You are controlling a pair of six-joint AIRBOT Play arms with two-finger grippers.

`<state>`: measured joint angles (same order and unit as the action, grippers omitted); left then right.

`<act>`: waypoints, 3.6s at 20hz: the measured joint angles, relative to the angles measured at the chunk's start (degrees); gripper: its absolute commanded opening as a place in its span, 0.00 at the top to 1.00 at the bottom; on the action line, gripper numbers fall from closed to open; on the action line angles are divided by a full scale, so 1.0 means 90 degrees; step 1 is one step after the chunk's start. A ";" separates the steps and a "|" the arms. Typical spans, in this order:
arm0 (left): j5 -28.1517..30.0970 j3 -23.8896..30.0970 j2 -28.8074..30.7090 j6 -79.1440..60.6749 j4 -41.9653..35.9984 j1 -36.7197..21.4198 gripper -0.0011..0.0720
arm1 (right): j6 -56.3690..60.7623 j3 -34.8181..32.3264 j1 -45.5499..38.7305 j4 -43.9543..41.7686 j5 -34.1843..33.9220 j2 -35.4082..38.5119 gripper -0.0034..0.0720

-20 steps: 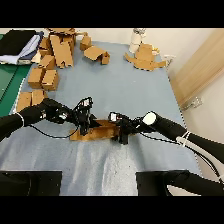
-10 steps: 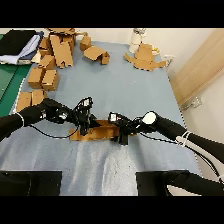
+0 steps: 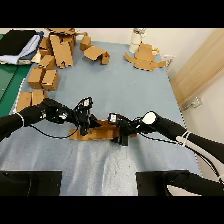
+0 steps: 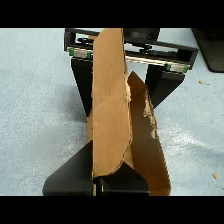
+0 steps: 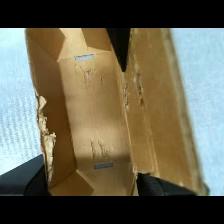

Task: Fold the box.

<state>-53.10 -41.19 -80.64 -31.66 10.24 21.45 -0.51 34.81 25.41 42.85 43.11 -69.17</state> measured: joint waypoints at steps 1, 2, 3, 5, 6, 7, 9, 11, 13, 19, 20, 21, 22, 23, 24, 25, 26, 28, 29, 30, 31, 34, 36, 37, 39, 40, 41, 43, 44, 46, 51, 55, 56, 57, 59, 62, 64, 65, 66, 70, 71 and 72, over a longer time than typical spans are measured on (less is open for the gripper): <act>0.0000 0.0000 0.0000 0.0000 -0.0002 0.0000 0.97 | 0.0000 0.0002 0.0002 0.0027 0.0010 0.0000 0.02; 0.0000 0.0000 0.0000 0.0000 -0.0002 0.0000 0.97 | 0.0000 0.0002 0.0002 0.0075 0.0017 0.0000 0.02; 0.0000 0.0000 0.0000 0.0000 -0.0005 0.0000 0.97 | 0.0000 0.0002 0.0002 0.0141 0.0022 0.0000 0.02; 0.0000 0.0000 0.0000 0.0000 -0.0010 0.0000 0.97 | 0.0000 0.0002 0.0002 0.0233 0.0019 0.0000 0.02; 0.0005 0.0000 0.0000 0.0000 -0.0012 0.0000 0.97 | 0.0000 0.0002 0.0002 0.0270 0.0017 0.0000 0.02; 0.0005 0.0000 0.0000 0.0000 -0.0017 0.0000 0.97 | 0.0000 0.0002 0.0002 0.0294 0.0015 0.0000 0.02; 0.0022 0.0000 0.0000 0.0000 -0.0019 0.0000 0.97 | 0.0000 0.0002 0.0002 0.0330 0.0010 -0.0002 0.02; 0.0056 0.0000 0.0000 0.0000 -0.0022 0.0000 0.97 | 0.0000 0.0002 0.0002 0.0342 -0.0002 -0.0002 0.02; 0.0080 0.0000 0.0000 0.0000 -0.0024 0.0000 0.97 | 0.0000 0.0002 0.0002 0.0359 -0.0015 -0.0005 0.02; 0.0104 0.0000 0.0000 0.0002 -0.0007 0.0002 0.97 | 0.0002 0.0002 0.0002 0.0359 -0.0138 -0.0005 0.38; 0.0109 0.0000 0.0000 0.0000 -0.0007 0.0007 0.97 | 0.0002 0.0002 0.0002 0.0359 -0.0138 -0.0005 0.38; 0.0119 0.0000 0.0000 0.0002 -0.0012 0.0007 0.97 | 0.0002 0.0002 0.0002 0.0362 -0.0138 -0.0005 0.38; 0.0117 0.0000 0.0000 0.0002 -0.0010 0.0007 0.97 | 0.0002 0.0002 0.0002 0.0359 -0.0136 -0.0007 0.38; 0.0119 0.0000 0.0000 0.0002 -0.0010 0.0007 0.97 | 0.0002 0.0002 0.0002 0.0362 -0.0136 -0.0007 0.38; 0.0121 0.0000 0.0000 0.0002 -0.0012 0.0007 0.97 | 0.0002 0.0002 0.0002 0.0362 -0.0134 -0.0007 0.38; 0.0121 0.0000 0.0000 0.0002 -0.0012 0.0007 0.97 | 0.0002 0.0002 0.0002 0.0364 -0.0134 -0.0007 0.38; 0.0121 0.0000 0.0000 0.0002 -0.0015 0.0007 0.97 | 0.0002 -0.0005 0.0002 0.0364 -0.0136 -0.0007 0.38; 0.0124 0.0000 0.0000 0.0002 -0.0012 0.0007 0.97 | 0.0002 -0.0010 0.0002 0.0367 -0.0126 -0.0012 0.38; 0.0124 0.0000 0.0000 0.0002 -0.0015 0.0007 0.97 | 0.0002 -0.0012 0.0002 0.0369 -0.0119 -0.0015 0.37; 0.0124 0.0000 0.0000 0.0002 -0.0015 0.0007 0.97 | 0.0002 -0.0015 0.0002 0.0369 -0.0114 -0.0015 0.37; 0.0124 0.0000 0.0000 0.0005 -0.0015 0.0007 0.97 | 0.0002 -0.0015 0.0002 0.0369 -0.0107 -0.0015 0.34; 0.0134 0.0000 0.0000 0.0005 -0.0024 0.0007 0.97 | 0.0000 -0.0019 0.0002 0.0393 -0.0056 -0.0017 0.24; 0.0138 0.0000 0.0000 0.0005 -0.0024 0.0005 0.97 | 0.0000 -0.0019 0.0002 0.0393 -0.0053 -0.0017 0.24; 0.0138 0.0000 0.0000 0.0005 -0.0024 0.0005 0.97 | 0.0000 -0.0019 0.0002 0.0391 -0.0051 -0.0017 0.24; 0.0148 0.0000 0.0000 0.0017 -0.0024 0.0005 0.97 | 0.0000 -0.0019 0.0002 0.0391 -0.0051 -0.0017 0.24; 0.0153 0.0000 0.0000 0.0019 -0.0024 0.0007 0.97 | 0.0000 -0.0019 0.0002 0.0389 -0.0051 -0.0017 0.24; 0.0155 0.0000 0.0000 0.0019 -0.0024 0.0007 0.97 | 0.0000 -0.0019 0.0002 0.0389 -0.0051 -0.0017 0.25; 0.0168 0.0000 0.0000 0.0019 -0.0024 0.0007 0.97 | 0.0000 -0.0019 0.0002 0.0389 -0.0051 -0.0017 0.25; 0.0170 0.0000 0.0000 0.0019 -0.0024 0.0007 0.97 | 0.0000 -0.0019 0.0002 0.0389 -0.0049 -0.0017 0.25; 0.0172 0.0000 0.0000 0.0019 -0.0019 0.0007 0.97 | 0.0000 -0.0019 0.0002 0.0386 -0.0049 -0.0017 0.35; 0.0172 0.0000 0.0000 0.0019 -0.0017 0.0007 0.97 | 0.0000 -0.0019 0.0000 0.0384 -0.0032 -0.0017 0.35; 0.0172 0.0000 0.0000 0.0027 -0.0019 0.0005 0.97 | 0.0000 -0.0017 0.0000 0.0386 -0.0022 -0.0017 0.35; 0.0175 0.0000 0.0000 0.0051 -0.0019 0.0005 0.97 | 0.0000 -0.0019 0.0000 0.0389 -0.0019 -0.0017 0.35; 0.0177 0.0000 0.0000 0.0100 -0.0019 0.0002 0.96 | 0.0000 -0.0019 0.0000 0.0391 -0.0015 -0.0017 0.35; 0.0211 -0.0007 0.0000 0.0202 -0.0002 0.0000 0.48 | 0.0002 -0.0017 0.0000 0.0396 -0.0002 -0.0017 0.35; 0.0328 -0.0041 0.0000 0.0544 0.0066 -0.0022 0.47 | 0.0002 -0.0017 0.0002 0.0418 0.0017 -0.0017 0.35; 0.0321 -0.0080 0.0036 0.0872 0.0073 -0.0019 0.47 | 0.0002 -0.0019 0.0002 0.0430 0.0015 -0.0017 0.35; 0.0323 -0.0097 0.0102 0.0996 0.0112 -0.0022 0.47 | 0.0002 -0.0019 0.0000 0.0432 0.0012 -0.0017 0.35; 0.0325 -0.0107 0.0199 0.1115 0.0206 -0.0029 0.47 | 0.0002 -0.0017 0.0002 0.0435 0.0012 -0.0017 0.35; 0.0338 -0.0126 0.0945 0.2130 0.1292 -0.0214 0.47 | 0.0002 -0.0019 0.0002 0.0442 0.0007 -0.0017 0.35; 0.0340 -0.0126 0.1183 0.2531 0.1739 -0.0272 0.47 | 0.0002 -0.0019 0.0002 0.0442 0.0005 -0.0017 0.35; 0.0340 -0.0126 0.1392 0.2934 0.2220 -0.0313 0.47 | 0.0002 -0.0019 0.0002 0.0442 0.0005 -0.0017 0.35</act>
<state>-50.04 -42.33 -68.12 -5.26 30.22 18.63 -0.49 34.63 25.43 46.83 43.16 -69.32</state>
